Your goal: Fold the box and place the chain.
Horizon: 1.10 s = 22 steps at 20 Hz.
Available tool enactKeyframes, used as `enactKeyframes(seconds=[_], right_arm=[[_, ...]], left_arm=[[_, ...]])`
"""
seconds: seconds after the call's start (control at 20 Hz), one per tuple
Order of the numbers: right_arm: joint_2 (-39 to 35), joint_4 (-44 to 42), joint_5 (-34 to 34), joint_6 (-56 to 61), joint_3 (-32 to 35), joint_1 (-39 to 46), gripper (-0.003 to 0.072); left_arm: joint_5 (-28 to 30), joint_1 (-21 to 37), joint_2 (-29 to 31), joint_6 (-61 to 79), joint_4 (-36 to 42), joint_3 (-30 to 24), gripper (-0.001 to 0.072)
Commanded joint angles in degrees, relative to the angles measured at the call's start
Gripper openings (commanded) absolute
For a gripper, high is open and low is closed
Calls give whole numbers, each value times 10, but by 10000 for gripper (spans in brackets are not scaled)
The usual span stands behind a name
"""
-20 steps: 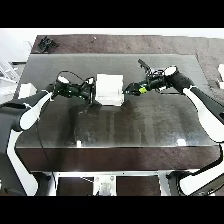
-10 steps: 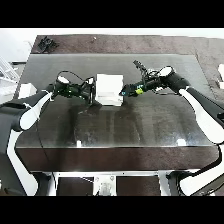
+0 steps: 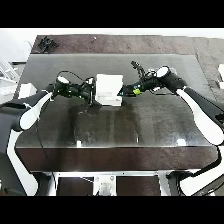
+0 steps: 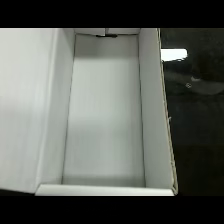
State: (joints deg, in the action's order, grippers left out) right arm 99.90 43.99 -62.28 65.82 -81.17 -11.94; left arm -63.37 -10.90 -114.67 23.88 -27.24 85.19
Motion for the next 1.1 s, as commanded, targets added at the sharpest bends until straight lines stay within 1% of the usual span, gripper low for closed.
enactKeyframes(seconds=[0.0, 0.1, 0.3, 0.55, 0.7, 0.95, 1.05], right_arm=[[0, 57, 13, 63, -18, -21, 473], [0, 105, 16, 108, -36, -37, 473], [0, 235, 16, 234, -62, -70, 473], [0, 331, 12, 346, -73, -108, 473], [0, 370, 11, 389, -73, -121, 473], [0, 406, 14, 441, -74, -138, 473], [0, 439, 14, 487, -75, -147, 473]], left_arm=[[-3, 0, 0, 1, 0, 0, 538], [-3, 0, 0, 0, 0, 0, 538], [-3, 0, 0, 0, 0, 0, 538], [-3, 0, 0, 0, 0, 0, 538], [-3, 0, 0, 0, 0, 0, 538], [-3, 0, 0, 0, 0, 0, 539], [-3, 0, 0, 0, 0, 0, 538]])
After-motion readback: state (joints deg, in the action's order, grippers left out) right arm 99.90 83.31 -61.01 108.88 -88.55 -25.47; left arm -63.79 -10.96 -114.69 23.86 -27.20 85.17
